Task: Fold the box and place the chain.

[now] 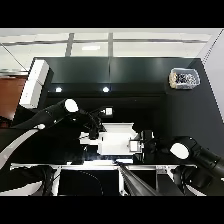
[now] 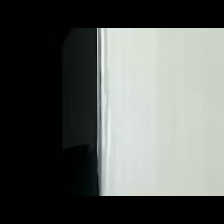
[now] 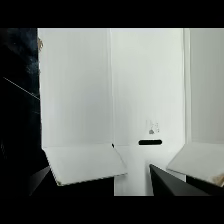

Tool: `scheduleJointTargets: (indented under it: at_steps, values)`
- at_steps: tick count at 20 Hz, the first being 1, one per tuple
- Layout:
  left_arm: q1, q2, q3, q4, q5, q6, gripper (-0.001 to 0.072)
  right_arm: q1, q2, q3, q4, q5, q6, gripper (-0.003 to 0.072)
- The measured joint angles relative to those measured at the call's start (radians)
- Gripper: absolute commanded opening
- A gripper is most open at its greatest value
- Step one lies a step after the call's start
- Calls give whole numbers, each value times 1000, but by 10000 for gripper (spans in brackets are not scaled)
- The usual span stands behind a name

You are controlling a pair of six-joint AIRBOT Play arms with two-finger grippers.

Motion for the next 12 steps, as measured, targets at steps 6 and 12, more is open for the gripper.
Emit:
scheduleJointTargets:
  at_steps: [6, 12]
  values:
    - [-23, 0, 0, 21, 39, -20, 28, 48, -15, 0, 2, -48, -7, 703]
    - [-25, 0, 0, 26, 51, -27, 28, 55, -18, 12, 32, -86, 6, 703]
